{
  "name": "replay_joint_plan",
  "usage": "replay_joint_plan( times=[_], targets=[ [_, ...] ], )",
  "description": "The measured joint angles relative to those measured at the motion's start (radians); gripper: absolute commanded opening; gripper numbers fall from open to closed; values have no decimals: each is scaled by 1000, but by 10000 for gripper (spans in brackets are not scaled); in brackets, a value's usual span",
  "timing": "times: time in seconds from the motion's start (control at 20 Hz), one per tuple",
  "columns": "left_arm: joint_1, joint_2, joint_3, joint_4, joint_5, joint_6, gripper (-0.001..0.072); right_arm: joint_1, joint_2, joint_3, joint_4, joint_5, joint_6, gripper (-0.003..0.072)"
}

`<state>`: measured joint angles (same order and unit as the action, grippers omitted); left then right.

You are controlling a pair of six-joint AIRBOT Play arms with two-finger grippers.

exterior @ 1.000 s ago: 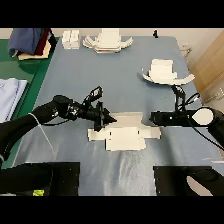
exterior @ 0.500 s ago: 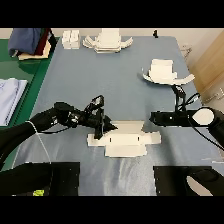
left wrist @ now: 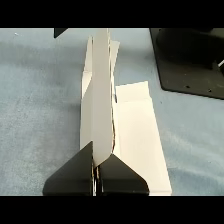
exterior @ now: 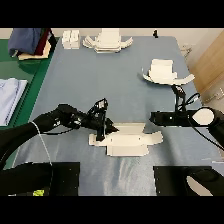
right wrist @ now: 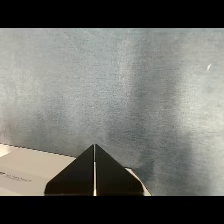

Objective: Fold the box.

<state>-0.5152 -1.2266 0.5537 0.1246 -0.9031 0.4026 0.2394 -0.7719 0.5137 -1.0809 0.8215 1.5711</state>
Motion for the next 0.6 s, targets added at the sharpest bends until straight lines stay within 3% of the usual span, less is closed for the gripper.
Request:
replay_joint_plan(
  times=[0.35,0.6],
  targets=[
    [-1,0,-5,23,8,-10,15,0,11,6,-7,24,-5,5],
    [-2,-1,-6,28,8,-10,15,0,101,62,-105,199,70,5]
  ],
)
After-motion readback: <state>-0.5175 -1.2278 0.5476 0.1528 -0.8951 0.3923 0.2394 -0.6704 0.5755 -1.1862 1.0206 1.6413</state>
